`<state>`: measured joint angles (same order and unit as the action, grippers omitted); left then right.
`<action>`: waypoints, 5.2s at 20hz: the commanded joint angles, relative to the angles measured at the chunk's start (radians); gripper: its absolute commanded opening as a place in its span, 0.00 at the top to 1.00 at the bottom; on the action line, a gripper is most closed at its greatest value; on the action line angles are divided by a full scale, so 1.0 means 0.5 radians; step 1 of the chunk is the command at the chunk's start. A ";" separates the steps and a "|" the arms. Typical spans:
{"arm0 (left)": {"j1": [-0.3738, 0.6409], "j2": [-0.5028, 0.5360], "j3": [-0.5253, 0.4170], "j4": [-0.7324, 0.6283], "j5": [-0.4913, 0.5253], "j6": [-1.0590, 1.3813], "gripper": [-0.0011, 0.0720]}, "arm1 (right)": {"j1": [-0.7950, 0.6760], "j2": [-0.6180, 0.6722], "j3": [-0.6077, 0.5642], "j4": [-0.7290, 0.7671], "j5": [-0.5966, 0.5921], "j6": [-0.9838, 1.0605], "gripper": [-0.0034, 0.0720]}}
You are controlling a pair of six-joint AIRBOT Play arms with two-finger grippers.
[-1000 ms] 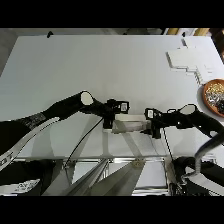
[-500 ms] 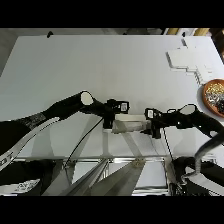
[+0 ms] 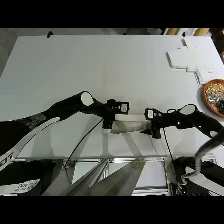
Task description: Fold the box and place the chain.
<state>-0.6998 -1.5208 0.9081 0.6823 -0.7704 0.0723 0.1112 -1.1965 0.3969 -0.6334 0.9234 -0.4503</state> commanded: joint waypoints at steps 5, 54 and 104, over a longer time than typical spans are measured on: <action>0.011 0.105 0.002 0.020 -0.023 -0.043 0.41 | 0.000 0.000 -0.001 0.003 0.003 0.008 0.42; -0.124 0.085 0.511 0.686 -0.422 -1.470 0.98 | -0.001 0.000 -0.001 0.003 0.003 0.008 0.42; -0.199 0.282 -0.266 0.497 -0.006 -0.719 0.46 | 0.000 0.000 -0.001 0.003 0.003 0.008 0.42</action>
<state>-0.7967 -1.3792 0.7753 0.9367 -0.7742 -0.2878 0.1112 -1.1969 0.3965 -0.6323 0.9245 -0.4469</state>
